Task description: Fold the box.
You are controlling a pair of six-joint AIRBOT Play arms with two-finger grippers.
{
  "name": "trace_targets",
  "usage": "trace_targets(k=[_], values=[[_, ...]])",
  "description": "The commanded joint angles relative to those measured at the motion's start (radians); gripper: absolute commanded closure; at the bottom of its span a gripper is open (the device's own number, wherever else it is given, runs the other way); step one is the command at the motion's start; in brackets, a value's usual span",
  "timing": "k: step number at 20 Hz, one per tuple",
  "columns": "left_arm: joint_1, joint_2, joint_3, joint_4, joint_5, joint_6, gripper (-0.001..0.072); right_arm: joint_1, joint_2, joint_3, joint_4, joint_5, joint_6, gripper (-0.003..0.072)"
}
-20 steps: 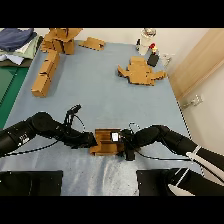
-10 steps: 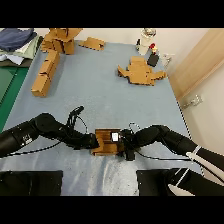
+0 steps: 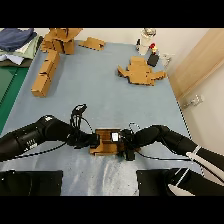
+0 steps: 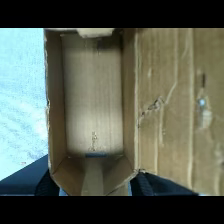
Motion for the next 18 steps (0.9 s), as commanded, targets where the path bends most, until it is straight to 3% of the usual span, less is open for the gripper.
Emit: trace_targets(k=[1,6,11,18], values=[[-0.048,-0.023,0.014,0.067,-0.011,-0.122,0.0221,0.0,0.0,0.0,0.0,0.0,0.0,0.0182],[-0.112,-0.125,0.077,0.093,-0.029,-0.167,0.0221,0.0,0.0,0.0,0.0,0.0,0.001,0.0182],[-0.148,-0.225,0.211,0.279,-0.165,-0.326,0.0222,0.0,0.0,0.0,0.0,0.0,0.0,0.0183],[-0.235,-0.368,0.352,0.381,-0.28,-0.463,0.0229,0.0,0.0,0.0,0.0,0.0,0.0,0.0182]])
